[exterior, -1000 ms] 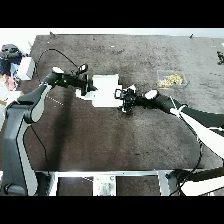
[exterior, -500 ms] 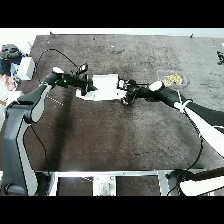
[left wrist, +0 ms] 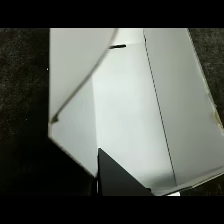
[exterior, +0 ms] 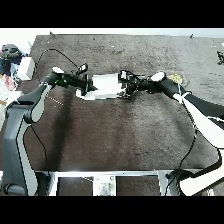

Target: Fold the box and place the chain.

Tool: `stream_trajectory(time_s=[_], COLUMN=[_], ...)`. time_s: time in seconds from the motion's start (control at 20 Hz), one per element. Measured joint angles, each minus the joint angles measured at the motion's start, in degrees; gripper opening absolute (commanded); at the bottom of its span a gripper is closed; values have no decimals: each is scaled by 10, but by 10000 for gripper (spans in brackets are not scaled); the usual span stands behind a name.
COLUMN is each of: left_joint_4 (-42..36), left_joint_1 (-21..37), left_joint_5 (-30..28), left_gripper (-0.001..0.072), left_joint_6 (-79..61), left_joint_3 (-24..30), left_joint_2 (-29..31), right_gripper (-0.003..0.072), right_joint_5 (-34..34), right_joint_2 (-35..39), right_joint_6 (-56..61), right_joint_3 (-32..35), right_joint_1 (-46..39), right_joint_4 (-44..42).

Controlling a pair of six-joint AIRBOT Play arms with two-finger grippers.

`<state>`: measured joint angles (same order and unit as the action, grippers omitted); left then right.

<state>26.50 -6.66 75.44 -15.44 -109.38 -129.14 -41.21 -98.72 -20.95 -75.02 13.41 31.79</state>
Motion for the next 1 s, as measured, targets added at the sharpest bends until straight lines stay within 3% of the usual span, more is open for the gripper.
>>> stream_trajectory(time_s=[1.0], left_joint_4=[0], left_joint_1=[0], left_joint_5=[0], left_gripper=[13], left_joint_6=[0], left_joint_3=[0], left_joint_2=[0], right_gripper=[661], right_joint_5=[-118], right_joint_2=[-104], right_joint_6=[55], right_joint_3=[-148], right_joint_1=[-33], right_joint_4=[38])
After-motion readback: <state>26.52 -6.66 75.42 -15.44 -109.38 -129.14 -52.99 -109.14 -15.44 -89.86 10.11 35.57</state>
